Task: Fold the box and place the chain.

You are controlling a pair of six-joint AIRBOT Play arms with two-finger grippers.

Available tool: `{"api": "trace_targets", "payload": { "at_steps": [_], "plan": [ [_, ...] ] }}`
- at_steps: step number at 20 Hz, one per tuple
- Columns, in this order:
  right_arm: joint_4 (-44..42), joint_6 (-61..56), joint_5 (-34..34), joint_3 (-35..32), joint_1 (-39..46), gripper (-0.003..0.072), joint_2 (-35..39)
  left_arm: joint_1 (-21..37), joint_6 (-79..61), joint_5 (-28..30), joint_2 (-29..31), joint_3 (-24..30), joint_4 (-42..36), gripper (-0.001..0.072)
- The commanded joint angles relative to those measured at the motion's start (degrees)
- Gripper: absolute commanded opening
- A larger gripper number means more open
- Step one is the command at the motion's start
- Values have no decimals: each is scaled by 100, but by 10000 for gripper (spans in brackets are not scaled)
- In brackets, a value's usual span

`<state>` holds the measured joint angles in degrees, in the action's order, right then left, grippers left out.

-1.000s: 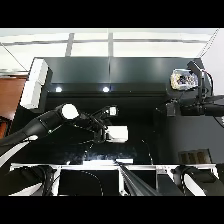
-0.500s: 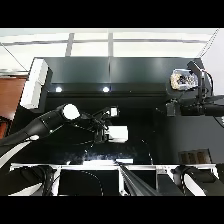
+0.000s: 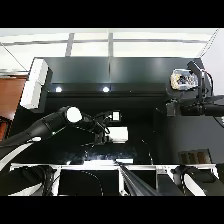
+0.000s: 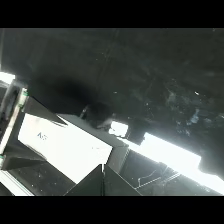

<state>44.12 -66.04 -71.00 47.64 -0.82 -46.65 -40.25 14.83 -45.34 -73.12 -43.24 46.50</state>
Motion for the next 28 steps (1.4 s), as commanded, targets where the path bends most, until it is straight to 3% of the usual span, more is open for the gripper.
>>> {"api": "trace_targets", "payload": {
  "at_steps": [1, 4, 5, 6, 8, 12, 15, 17, 19, 24, 26, 28],
  "plan": [
    [-4, -2, 103, 0, 0, 14, 2, -173, -4, 339, -223, 26, 275, 711],
    [-2, -2, 168, 0, 0, 14, 2, -363, 7, 540, -354, 26, 614, 706],
    [-4, -2, 212, 0, 0, 14, 2, -407, 109, 649, -328, 26, 682, 664],
    [-4, -2, 232, 0, 0, 14, 2, -431, 175, 597, -291, 20, 682, 567],
    [-4, -2, 227, 0, 0, 14, 2, -398, 435, 160, -192, 13, 737, 275],
    [-4, 0, 229, 0, 0, 15, 2, 334, 2371, -1102, 164, 15, 1683, 276],
    [-4, 4, 229, 0, 0, 15, 2, 1532, 3613, -2356, 586, 15, 2769, 277],
    [-2, 9, 229, 0, 0, 15, 2, 2636, 4006, -3036, 898, 15, 2986, 277],
    [0, 42, 229, 0, 0, 15, 2, 3928, 4199, -3353, 1215, 15, 2999, 277],
    [0, 50, 232, 0, 0, 15, 2, 7025, 4258, -3333, 1786, 15, 3211, 276],
    [15, 48, 269, 0, 0, 15, 2, 8008, 4391, -2940, 1827, 15, 3086, 276],
    [13, 46, 275, 0, 0, 15, 2, 8570, 4363, -2575, 1812, 15, 3040, 295]
  ]
}}
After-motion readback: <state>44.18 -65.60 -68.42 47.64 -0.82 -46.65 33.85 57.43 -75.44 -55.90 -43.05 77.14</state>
